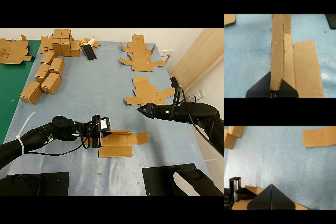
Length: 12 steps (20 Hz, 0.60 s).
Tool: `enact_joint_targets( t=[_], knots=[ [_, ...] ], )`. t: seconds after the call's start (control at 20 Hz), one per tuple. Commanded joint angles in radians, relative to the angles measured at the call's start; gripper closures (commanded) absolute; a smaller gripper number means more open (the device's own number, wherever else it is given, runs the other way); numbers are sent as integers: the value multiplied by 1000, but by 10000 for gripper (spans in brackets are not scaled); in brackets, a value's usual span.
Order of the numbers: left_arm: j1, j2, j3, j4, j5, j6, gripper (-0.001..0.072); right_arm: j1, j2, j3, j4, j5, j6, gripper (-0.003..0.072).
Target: Fold the box.
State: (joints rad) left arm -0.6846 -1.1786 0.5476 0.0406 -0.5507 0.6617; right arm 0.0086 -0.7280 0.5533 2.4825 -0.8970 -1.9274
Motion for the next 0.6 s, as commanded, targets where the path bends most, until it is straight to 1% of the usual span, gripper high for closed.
enact_joint_targets(
  t=[0.0,0.35,0.45,0.55],
  knots=[
    [0,0,0,0,1,0,698,0,-23,0,-11,-16,-3,687],
    [0,0,0,0,0,0,698,0,-33,0,-72,-38,-4,687],
    [0,0,0,0,0,0,698,0,-30,0,-111,-52,-27,688],
    [0,0,0,0,0,0,698,0,-11,0,-200,-95,-27,690]
  ],
)
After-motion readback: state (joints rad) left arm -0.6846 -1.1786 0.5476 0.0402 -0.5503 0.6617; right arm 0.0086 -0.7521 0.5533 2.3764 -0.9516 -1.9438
